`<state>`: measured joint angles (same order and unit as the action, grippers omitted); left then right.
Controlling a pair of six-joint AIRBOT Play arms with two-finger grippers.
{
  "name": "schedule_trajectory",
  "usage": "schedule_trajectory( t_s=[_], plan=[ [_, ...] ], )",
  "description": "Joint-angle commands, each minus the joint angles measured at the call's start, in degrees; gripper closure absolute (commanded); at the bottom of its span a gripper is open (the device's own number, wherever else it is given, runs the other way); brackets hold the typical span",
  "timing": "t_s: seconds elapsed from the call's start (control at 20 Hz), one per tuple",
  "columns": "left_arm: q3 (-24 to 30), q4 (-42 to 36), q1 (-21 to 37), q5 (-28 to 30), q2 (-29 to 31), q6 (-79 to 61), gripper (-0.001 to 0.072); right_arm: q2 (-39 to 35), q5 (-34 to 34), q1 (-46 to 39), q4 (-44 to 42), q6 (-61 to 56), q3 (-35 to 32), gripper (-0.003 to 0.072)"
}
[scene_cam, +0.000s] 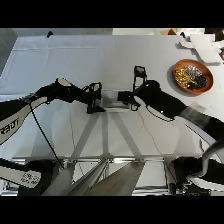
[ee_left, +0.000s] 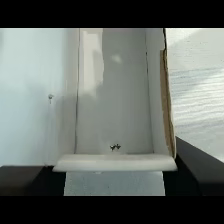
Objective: Fold the box and place the chain.
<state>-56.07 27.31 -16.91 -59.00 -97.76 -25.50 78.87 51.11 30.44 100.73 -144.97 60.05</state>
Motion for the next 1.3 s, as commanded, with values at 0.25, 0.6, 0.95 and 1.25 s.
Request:
schedule_trajectory(
  t_s=[0.25,0.6,0.95,1.25],
  plan=[
    [0.0,-0.04,0.02,0.04,0.04,0.0,0.0216,-18.49,10.23,-9.31,6.21,9.62,0.07,0.038],
    [0.0,-0.02,0.02,0.04,0.04,0.0,0.0216,-20.5,1.97,-29.0,16.94,23.82,0.04,0.039],
    [0.0,-0.02,0.02,0.04,0.04,0.0,0.0216,-6.45,-9.84,-47.32,2.75,32.44,3.04,0.0324],
    [0.0,-0.02,0.02,0.04,0.04,0.0,0.0216,14.82,-4.22,-52.0,-10.99,47.04,20.79,0.0196]
  ],
)
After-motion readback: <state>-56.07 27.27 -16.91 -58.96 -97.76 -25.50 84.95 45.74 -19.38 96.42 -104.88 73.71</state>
